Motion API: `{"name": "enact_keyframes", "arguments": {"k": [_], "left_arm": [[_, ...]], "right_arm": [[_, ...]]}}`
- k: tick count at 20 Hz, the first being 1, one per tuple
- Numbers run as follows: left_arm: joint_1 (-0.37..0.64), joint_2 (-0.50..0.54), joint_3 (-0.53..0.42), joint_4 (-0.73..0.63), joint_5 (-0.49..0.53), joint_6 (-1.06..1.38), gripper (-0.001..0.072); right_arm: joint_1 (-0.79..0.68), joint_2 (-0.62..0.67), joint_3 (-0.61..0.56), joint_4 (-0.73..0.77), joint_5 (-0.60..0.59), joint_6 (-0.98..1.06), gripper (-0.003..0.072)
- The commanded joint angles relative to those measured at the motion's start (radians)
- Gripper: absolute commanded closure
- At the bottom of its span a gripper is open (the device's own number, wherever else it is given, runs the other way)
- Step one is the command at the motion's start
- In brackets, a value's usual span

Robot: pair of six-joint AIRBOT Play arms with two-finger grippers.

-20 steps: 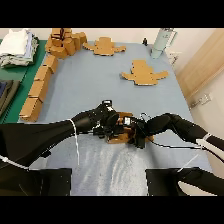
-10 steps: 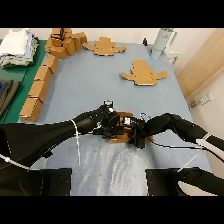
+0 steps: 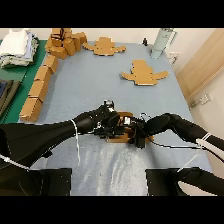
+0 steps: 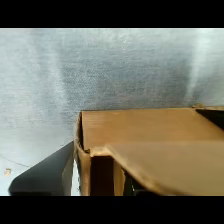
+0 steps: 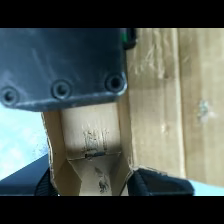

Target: Fold the box.

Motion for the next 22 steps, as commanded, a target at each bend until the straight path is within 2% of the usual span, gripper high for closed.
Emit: {"name": "enact_keyframes", "arguments": {"k": [1, 6, 9, 13, 16, 19, 22], "left_arm": [[0.002, 0.001, 0.011, -0.001, -0.048, 0.0, 0.0357], [0.045, 0.001, 0.099, -0.029, -0.193, 0.039, 0.0357], [0.118, 0.001, 0.149, -0.143, -0.261, 0.131, 0.0357], [0.232, 0.001, 0.166, -0.321, -0.315, 0.264, 0.0356], [0.304, 0.001, 0.166, -0.393, -0.343, 0.356, 0.0357], [0.365, 0.001, 0.166, -0.491, -0.348, 0.553, 0.0356], [0.42, 0.001, 0.166, -0.519, -0.367, 0.775, 0.0357]], "right_arm": [[0.0, 0.0, 0.0, 0.0, 0.0, 0.0, 0.0185], [0.001, 0.0, 0.0, 0.0, 0.0, 0.0, 0.0185], [0.0, 0.0, 0.0, 0.0, 0.0, 0.0, 0.0185], [0.0, 0.0, 0.0, 0.0, 0.0, 0.0, 0.0185], [0.0, 0.0, 0.0, 0.0, 0.0, 0.0, 0.0185], [0.001, 0.0, 0.0, 0.0, 0.0, 0.0, 0.0185], [0.0, 0.0, 0.0, 0.0, 0.0, 0.0, 0.0185]]}}
